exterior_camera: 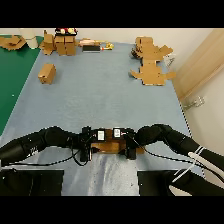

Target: Fold the box.

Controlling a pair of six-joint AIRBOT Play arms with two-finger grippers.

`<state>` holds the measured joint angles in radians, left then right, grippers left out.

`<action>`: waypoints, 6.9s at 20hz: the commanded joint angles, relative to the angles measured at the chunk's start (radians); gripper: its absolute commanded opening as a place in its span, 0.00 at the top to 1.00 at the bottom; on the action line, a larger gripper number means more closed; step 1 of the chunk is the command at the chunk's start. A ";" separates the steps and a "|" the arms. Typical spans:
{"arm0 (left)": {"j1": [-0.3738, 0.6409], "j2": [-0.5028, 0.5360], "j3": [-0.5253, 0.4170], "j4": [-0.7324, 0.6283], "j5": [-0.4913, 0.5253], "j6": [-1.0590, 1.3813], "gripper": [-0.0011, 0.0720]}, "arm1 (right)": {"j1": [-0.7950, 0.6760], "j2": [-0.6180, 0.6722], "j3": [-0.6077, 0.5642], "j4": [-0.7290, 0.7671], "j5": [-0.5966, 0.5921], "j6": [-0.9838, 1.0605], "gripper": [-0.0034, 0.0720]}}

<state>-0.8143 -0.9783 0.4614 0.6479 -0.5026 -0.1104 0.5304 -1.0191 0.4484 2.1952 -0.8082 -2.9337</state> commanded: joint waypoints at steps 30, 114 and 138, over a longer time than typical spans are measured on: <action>-0.005 0.554 -0.024 1.009 -0.362 -1.677 0.97 | 0.001 0.000 0.001 0.000 0.004 0.001 0.29; 0.013 -0.005 0.128 0.318 -0.165 -1.906 0.40 | 0.001 -0.003 0.001 0.004 -0.016 0.001 0.29; -0.293 -0.272 0.419 0.801 -0.378 -2.471 0.45 | 0.001 -0.003 0.001 0.004 -0.015 0.001 0.29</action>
<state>-1.0805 -1.2083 0.8467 1.4330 -0.8482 -2.5607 0.5304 -1.0214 0.4488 2.1994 -0.8238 -2.9330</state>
